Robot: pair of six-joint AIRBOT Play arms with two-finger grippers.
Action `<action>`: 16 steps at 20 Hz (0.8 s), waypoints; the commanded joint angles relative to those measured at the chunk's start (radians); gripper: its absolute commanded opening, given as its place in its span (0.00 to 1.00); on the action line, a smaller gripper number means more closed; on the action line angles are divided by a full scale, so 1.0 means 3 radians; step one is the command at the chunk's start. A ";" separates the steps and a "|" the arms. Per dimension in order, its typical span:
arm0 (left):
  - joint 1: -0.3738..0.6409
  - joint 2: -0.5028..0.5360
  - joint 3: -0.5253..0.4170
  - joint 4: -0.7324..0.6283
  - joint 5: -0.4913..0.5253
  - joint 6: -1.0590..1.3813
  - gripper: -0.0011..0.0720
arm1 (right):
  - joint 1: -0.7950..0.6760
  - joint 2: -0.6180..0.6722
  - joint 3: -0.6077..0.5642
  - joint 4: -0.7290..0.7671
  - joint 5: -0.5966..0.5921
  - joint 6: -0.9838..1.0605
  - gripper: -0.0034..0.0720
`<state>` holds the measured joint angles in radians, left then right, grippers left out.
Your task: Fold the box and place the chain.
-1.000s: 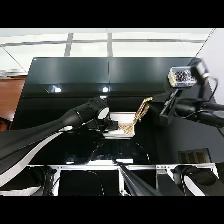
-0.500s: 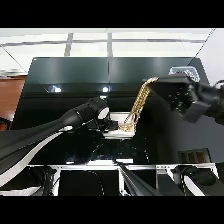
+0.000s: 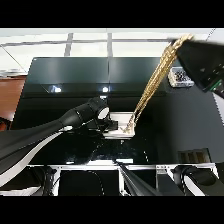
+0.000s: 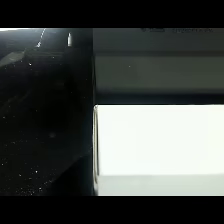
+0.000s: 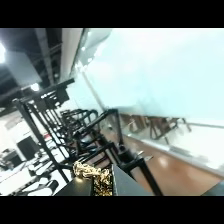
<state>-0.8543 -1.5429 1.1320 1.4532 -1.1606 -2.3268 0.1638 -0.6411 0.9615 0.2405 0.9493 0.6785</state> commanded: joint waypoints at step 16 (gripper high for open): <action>0.0003 0.0003 0.0004 0.0001 0.0000 0.0000 0.05 | 0.0238 -0.0272 0.0076 -0.2144 0.0188 0.1652 0.06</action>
<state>-0.8543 -1.5429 1.1324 1.4532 -1.1614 -2.3272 0.2340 -0.6994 1.0130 -0.1841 0.9241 1.0145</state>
